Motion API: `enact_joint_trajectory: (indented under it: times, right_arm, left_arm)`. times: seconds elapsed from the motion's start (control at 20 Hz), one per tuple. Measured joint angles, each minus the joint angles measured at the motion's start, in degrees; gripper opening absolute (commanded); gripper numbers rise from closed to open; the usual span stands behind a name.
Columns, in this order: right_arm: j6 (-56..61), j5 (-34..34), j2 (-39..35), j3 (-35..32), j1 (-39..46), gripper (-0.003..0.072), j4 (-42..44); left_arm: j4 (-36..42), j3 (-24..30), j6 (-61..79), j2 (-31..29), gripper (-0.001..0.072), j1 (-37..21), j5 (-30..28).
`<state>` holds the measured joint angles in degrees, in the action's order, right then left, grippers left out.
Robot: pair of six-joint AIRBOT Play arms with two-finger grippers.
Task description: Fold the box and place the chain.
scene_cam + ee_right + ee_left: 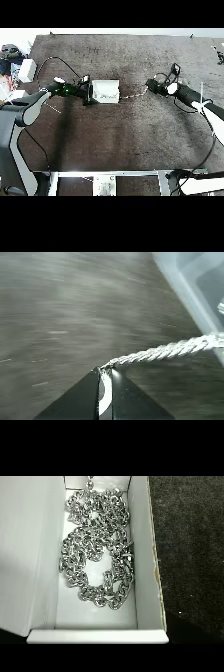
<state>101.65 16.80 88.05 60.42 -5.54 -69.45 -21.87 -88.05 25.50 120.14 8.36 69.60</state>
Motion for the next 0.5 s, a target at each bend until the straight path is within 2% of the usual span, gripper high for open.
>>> enact_joint_trajectory:
  times: [0.25,0.5]
  right_arm:
    - [-4.3,-0.3,-12.3,0.3,-9.7,0.0016,0.2]
    - [-5.6,-2.7,-18.2,2.2,-19.1,0.0016,0.3]
  left_arm:
    - [0.0,0.0,0.0,0.0,0.0231,0.0,0.0]
    - [0.0,0.0,0.0,0.0,0.023,0.0,0.0]
